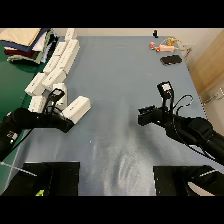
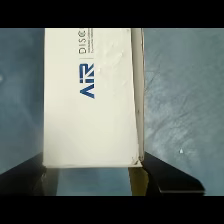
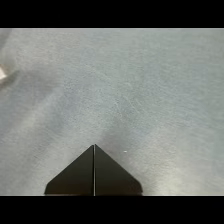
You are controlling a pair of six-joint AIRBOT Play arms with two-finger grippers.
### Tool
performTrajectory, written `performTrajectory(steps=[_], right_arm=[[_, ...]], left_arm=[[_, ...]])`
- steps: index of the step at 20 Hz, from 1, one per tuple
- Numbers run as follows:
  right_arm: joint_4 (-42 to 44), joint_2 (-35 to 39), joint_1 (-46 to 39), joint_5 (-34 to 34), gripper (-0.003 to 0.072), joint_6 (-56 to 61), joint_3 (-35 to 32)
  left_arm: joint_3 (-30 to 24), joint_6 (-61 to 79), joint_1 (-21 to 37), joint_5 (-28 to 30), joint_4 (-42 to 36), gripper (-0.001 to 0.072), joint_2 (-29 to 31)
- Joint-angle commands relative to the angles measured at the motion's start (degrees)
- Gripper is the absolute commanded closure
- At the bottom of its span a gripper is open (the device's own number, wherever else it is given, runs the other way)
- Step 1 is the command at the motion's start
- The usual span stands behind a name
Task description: Fold the box.
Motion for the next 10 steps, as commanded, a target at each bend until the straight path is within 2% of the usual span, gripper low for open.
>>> performTrajectory(steps=[1,6,10], right_arm=[[-2.4,0.1,0.0,0.0,0.0683,0.0,0.0],[-3.3,0.1,0.0,0.0,0.0683,0.0,0.0],[-3.3,0.1,0.0,0.0,0.0683,0.0,0.0]], left_arm=[[0.0,-6.7,7.4,-12.2,3.2,0.0183,2.1],[0.1,-12.1,8.4,-17.0,5.9,0.0183,2.1],[0.0,-15.6,8.4,-13.2,11.3,0.0183,4.6]])
